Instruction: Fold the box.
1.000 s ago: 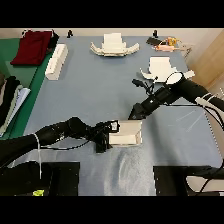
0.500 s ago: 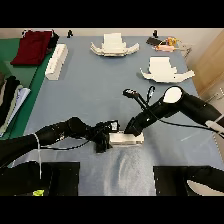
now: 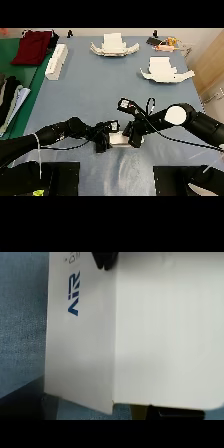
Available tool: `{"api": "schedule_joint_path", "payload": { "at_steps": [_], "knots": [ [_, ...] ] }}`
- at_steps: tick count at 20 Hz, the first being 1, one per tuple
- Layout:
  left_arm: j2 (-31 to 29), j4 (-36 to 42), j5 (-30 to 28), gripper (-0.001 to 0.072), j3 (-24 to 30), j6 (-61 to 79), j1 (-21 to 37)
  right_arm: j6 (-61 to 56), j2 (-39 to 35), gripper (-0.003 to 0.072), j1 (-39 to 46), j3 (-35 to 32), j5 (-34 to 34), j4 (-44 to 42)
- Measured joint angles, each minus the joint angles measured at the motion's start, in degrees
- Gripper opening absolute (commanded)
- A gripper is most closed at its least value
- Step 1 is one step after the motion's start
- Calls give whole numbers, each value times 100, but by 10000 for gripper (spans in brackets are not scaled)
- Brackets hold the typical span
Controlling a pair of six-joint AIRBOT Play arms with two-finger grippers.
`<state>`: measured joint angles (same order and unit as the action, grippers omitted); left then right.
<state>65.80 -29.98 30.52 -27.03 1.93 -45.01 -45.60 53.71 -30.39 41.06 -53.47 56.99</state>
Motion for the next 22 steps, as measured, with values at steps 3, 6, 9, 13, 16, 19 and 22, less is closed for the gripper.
{"api": "schedule_joint_path", "payload": {
  "at_steps": [3,6,9,13,16,19,22],
  "knots": [
    [0,0,0,468,0,-2,0,70,-142,6,-271,-15,271,328],
    [0,2,0,469,0,-2,0,105,-195,6,-424,-22,409,706],
    [0,2,0,469,0,0,0,118,-216,6,-474,-24,490,981],
    [0,0,0,469,0,-2,0,282,-229,24,-507,-181,557,1167],
    [0,0,0,469,0,0,0,424,-236,29,-647,-450,647,1239],
    [0,0,0,468,0,0,0,503,-304,230,-901,-634,852,1362],
    [0,2,0,469,0,-2,0,568,-424,303,-1054,-704,1049,1515]
  ]
}}
